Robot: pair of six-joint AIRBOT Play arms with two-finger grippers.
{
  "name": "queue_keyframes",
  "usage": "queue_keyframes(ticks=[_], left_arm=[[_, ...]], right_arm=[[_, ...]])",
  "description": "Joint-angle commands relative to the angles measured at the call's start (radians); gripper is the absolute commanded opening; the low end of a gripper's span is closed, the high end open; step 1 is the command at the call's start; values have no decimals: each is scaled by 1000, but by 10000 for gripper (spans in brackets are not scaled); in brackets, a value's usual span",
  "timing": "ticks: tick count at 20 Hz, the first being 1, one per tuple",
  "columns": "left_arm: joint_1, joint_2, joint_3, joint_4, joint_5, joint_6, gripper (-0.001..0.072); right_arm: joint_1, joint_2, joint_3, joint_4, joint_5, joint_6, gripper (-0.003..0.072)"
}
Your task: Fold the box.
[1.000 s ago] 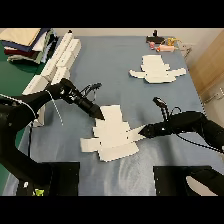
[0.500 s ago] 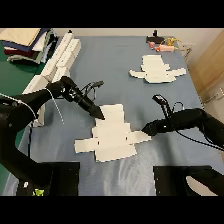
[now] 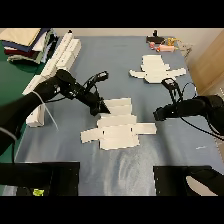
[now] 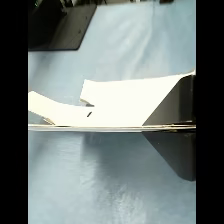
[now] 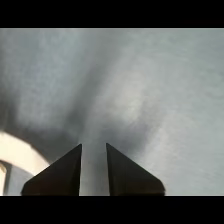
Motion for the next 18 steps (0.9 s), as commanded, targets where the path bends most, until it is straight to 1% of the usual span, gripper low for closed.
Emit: queue_keyframes(ticks=[1,6,8,10,12,18], left_arm=[[-80,152,-137,5,208,126,11],[-222,363,-378,5,552,243,11],[-270,409,-442,5,622,258,12],[-299,415,-471,5,625,258,14],[-317,404,-476,5,625,258,15],[-321,383,-476,5,624,235,15]], right_arm=[[0,0,30,-37,28,106,244],[0,0,29,7,28,114,243],[0,0,29,18,28,115,243],[0,0,29,26,28,116,243],[0,0,29,50,28,115,243],[0,0,28,79,24,115,243]])
